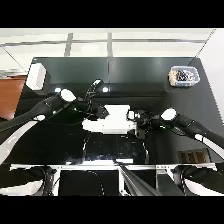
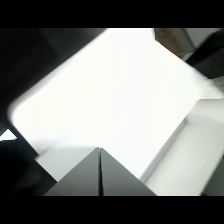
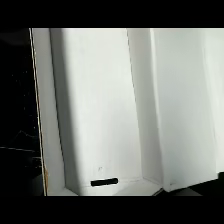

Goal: Fold the box and place the chain.

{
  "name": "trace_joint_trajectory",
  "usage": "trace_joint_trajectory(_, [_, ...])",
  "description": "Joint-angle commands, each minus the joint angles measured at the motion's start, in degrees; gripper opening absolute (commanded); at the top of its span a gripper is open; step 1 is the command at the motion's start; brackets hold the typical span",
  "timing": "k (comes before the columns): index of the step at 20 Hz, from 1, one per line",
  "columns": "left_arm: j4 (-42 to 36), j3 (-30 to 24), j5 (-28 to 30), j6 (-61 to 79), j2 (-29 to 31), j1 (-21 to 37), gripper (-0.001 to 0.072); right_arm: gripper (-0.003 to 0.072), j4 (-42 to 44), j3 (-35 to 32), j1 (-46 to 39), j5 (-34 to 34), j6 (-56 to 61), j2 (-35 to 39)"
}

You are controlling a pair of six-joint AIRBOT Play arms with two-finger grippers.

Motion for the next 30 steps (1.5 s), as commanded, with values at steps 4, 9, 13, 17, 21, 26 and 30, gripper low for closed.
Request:
trace_joint_trajectory(4, [2.80, 0.76, -3.52, 4.98, -0.39, 0.33, 0.0022, 0.0423, 0.00, -0.02, 0.02, 0.00, 0.00, 0.00])
trace_joint_trajectory(9, [15.50, 0.63, -8.48, 0.26, 13.38, 3.54, 0.0022, 0.0423, 0.00, -0.02, 0.02, 0.00, 0.00, 0.00])
trace_joint_trajectory(13, [14.21, -5.86, -19.32, 25.55, 18.10, 3.02, 0.0025, 0.0423, 0.00, -0.02, 0.02, 0.00, 0.00, 0.00])
trace_joint_trajectory(17, [21.62, -9.25, -12.39, 37.68, 17.99, 0.48, 0.0712, 0.0423, 0.04, -0.02, 0.02, -0.02, 0.02, -0.02])
trace_joint_trajectory(21, [23.91, -10.38, -4.44, 42.38, 16.35, 0.02, 0.0711, 0.0423, -0.02, -0.02, 0.02, -0.02, 0.00, -0.02])
trace_joint_trajectory(26, [11.93, -10.34, -0.72, 46.69, 12.68, -0.04, 0.0712, 0.0423, 0.00, -0.02, 0.02, -0.02, 0.00, -0.02])
trace_joint_trajectory(30, [7.61, -10.34, -0.09, 46.99, 11.78, -0.61, 0.0566, 0.0423, 0.00, -0.02, 0.02, -0.02, -0.02, -0.02])
